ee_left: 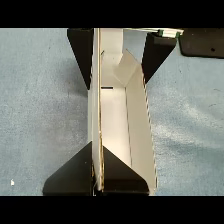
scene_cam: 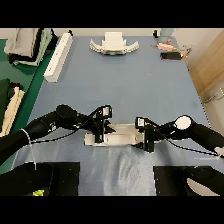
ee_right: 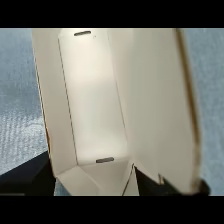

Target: Fold the box.

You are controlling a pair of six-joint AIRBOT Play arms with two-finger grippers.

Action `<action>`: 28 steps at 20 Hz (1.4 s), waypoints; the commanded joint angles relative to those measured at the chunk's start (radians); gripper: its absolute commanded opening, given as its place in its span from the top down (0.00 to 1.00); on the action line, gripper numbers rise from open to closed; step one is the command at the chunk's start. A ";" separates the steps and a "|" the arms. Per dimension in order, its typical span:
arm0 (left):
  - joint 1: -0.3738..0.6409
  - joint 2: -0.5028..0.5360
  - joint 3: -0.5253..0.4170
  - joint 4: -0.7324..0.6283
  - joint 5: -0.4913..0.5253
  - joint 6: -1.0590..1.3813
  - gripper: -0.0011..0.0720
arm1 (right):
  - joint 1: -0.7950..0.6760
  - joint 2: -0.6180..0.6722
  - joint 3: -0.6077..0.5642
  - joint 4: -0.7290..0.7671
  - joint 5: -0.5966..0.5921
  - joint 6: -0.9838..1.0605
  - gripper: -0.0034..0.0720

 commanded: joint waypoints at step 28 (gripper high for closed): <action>-0.001 -0.001 0.000 0.000 0.001 0.000 0.97 | -0.048 -0.119 -0.002 0.071 -0.005 -0.224 0.28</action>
